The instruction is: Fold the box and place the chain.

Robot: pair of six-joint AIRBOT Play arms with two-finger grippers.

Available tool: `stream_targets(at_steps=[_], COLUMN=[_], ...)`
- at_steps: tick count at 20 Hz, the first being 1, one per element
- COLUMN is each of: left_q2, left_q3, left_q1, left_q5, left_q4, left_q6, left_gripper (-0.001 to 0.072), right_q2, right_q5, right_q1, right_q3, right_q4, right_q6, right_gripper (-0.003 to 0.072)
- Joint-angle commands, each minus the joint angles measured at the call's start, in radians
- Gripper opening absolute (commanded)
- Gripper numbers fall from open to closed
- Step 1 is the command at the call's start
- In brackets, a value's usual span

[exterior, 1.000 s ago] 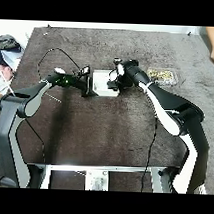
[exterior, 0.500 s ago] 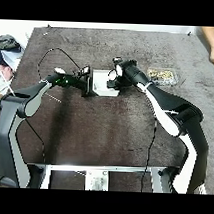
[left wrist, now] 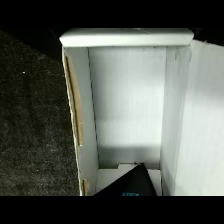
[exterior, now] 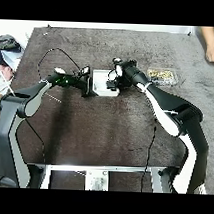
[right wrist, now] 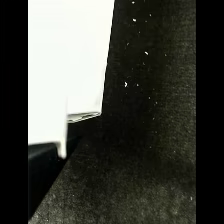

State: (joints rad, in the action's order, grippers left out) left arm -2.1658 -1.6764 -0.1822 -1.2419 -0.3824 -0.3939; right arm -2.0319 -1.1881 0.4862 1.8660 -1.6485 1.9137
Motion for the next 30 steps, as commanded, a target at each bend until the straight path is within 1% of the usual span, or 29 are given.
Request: stream_targets(at_steps=[1,2,7,8,9,13,14,15,16,17,19,20,21,22,30], left_q2=[0.0,0.0,0.0,0.0,0.0,0.0,0.0,0.0,0.0,0.0,0.0,0.0,0.0,0.0,0.0], left_q3=[0.0,0.0,0.0,0.0,0.0,0.0,0.0,0.0,0.0,0.0,0.0,0.0,0.0,0.0,0.0], left_q1=[0.0,0.0,0.0,0.0,0.0,0.0,0.0,0.0,0.0,0.0,0.0,0.0,0.0,0.0,0.0], left_q5=[0.002,0.002,0.002,0.002,0.002,0.002,0.002,0.002,0.002,0.002,0.002,0.002,0.002,0.002,0.002], left_q4=[0.0,0.0,0.0,0.0,0.0,0.0,0.0,0.0,0.0,0.0,0.0,0.0,0.0,0.0,0.0], left_q6=[0.001,0.001,0.001,0.001,0.001,0.001,0.001,0.001,0.001,0.001,0.001,0.001,0.001,0.001,0.001], left_gripper=[0.0514,0.0514,0.0514,0.0515,0.0515,0.0515,0.0515,0.0514,0.0514,0.0514,0.0514,0.0514,0.0515,0.0515,0.0515], right_q2=[0.0,0.0,-0.014,-0.018,-0.017,-0.015,-0.016,-0.015,-0.015,-0.015,-0.012,-0.006,0.001,0.007,0.015], right_q5=[-0.002,-0.002,-0.003,-0.005,-0.001,-0.003,0.003,0.006,0.005,0.0,-0.001,0.0,0.0,0.0,-0.004], right_q1=[0.001,0.0,-0.001,0.0,0.0,0.0,0.002,0.002,0.002,0.002,0.002,0.002,0.002,0.002,0.002], right_q3=[0.001,0.001,0.001,0.001,0.001,0.001,0.001,0.001,0.001,0.001,0.001,0.001,0.001,0.001,0.001], right_q4=[-0.002,-0.006,-0.009,-0.009,-0.009,-0.023,-0.029,-0.028,-0.027,-0.028,-0.027,-0.027,-0.028,-0.027,0.004], right_q6=[-0.002,-0.002,-0.002,-0.002,-0.001,0.029,0.03,0.03,0.032,0.032,0.032,0.032,0.032,0.031,0.016], right_gripper=[0.0308,0.0214,0.0212,0.0159,0.0036,0.0027,0.0013,0.0014,0.0066,0.0134,0.0135,0.0168,0.026,0.0251,0.0256])
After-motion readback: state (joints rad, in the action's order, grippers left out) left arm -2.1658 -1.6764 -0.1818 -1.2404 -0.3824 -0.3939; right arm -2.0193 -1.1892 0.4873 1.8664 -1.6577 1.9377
